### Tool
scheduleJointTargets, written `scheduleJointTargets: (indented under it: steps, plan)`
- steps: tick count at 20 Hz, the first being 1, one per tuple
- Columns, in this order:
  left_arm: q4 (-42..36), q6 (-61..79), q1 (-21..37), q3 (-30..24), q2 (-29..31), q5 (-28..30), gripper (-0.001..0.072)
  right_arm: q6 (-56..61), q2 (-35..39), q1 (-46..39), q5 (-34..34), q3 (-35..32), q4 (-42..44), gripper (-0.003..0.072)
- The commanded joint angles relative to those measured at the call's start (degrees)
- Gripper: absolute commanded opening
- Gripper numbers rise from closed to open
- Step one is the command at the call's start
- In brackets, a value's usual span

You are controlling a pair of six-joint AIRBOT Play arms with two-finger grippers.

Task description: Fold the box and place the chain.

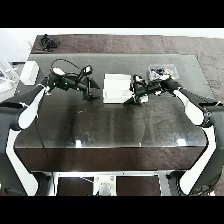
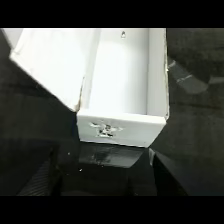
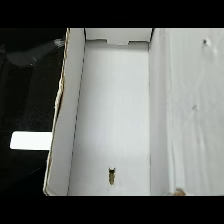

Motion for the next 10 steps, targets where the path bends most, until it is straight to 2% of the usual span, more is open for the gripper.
scheduleJointTargets:
  steps: [1, 10]
  plan:
    - [0.2, 1.6, 0.1, 1.3, -0.7, -2.7, 0.0720, 0.0, 0.0, 0.0, 0.0, 0.0, 0.0, 0.0581]
    - [-4.0, 4.7, -1.0, 3.9, -4.2, -2.8, 0.0720, 0.0, 0.0, 0.0, 0.0, 0.0, 0.0, 0.0581]
